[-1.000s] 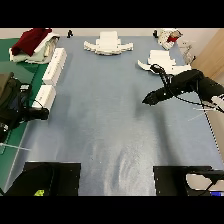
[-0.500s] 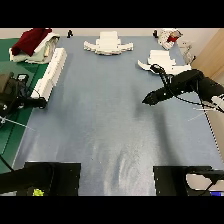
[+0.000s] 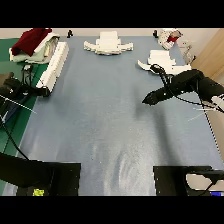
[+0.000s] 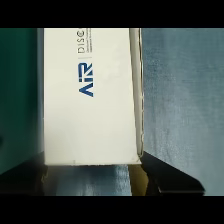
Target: Fold the box.
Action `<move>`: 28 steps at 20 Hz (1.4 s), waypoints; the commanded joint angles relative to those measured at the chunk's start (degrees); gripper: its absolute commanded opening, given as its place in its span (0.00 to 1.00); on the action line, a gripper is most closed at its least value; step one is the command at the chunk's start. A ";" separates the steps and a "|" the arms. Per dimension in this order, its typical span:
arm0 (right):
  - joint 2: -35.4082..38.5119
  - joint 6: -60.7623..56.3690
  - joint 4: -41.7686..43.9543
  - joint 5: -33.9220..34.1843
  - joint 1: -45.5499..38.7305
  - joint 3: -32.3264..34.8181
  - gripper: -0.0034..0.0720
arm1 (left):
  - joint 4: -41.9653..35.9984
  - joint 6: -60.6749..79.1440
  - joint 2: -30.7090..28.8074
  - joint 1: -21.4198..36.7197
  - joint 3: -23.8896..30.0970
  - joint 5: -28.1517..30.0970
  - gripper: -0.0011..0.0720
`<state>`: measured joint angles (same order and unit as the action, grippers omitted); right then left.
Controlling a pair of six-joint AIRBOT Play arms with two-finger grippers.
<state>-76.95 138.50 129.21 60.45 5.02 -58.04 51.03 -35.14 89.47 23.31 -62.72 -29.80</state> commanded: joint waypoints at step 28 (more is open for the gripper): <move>-0.02 -0.02 0.00 0.00 0.00 -0.02 0.05 | 2.21 -0.68 5.46 -2.21 -7.04 -3.80 0.97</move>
<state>-76.95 138.47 129.19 60.45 5.02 -58.04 52.62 -35.83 95.74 21.02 -69.67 -33.85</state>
